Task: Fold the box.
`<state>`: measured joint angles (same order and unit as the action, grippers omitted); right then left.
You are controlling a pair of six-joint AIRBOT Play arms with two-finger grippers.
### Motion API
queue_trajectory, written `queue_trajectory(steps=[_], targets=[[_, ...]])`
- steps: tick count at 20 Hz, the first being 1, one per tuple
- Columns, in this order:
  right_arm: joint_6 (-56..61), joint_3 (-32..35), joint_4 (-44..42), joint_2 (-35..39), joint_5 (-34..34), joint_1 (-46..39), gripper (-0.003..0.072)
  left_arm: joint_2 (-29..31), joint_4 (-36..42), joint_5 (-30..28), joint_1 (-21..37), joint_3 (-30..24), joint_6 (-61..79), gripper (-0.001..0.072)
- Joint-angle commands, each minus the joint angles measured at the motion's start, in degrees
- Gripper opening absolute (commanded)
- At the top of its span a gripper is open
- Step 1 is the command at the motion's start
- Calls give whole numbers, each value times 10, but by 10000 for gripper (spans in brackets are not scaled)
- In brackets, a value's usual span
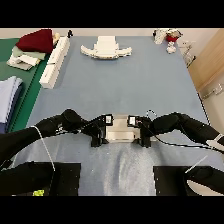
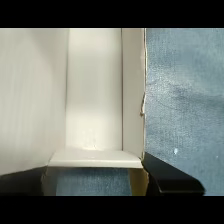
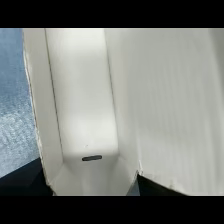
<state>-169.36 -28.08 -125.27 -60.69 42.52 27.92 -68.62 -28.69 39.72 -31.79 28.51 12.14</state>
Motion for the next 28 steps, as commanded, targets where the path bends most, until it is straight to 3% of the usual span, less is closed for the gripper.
queue_trajectory(steps=[1,6,10,11,12,13,14,16,18,21,28], targets=[[57,-7,49,21,26,0,720,0,0,-3,0,0,0,416],[278,-22,200,125,156,0,720,0,0,-3,0,0,0,416],[522,-24,201,196,284,0,700,0,0,-3,0,0,0,416],[602,-24,168,202,295,0,566,0,0,-3,0,0,0,416],[667,-22,106,202,291,0,362,0,0,-3,0,0,0,416],[685,-17,22,199,267,1,255,0,0,-3,0,0,0,416],[686,-11,-74,192,218,10,213,0,0,-3,0,0,0,416],[697,-10,-183,174,94,48,203,0,0,-3,0,0,0,416],[751,-29,-180,156,-10,75,203,0,0,-3,0,0,0,416],[760,-61,-167,128,-83,58,203,0,0,-3,0,0,0,416],[759,-67,-163,4,-101,24,203,0,2,-3,0,0,0,416]])
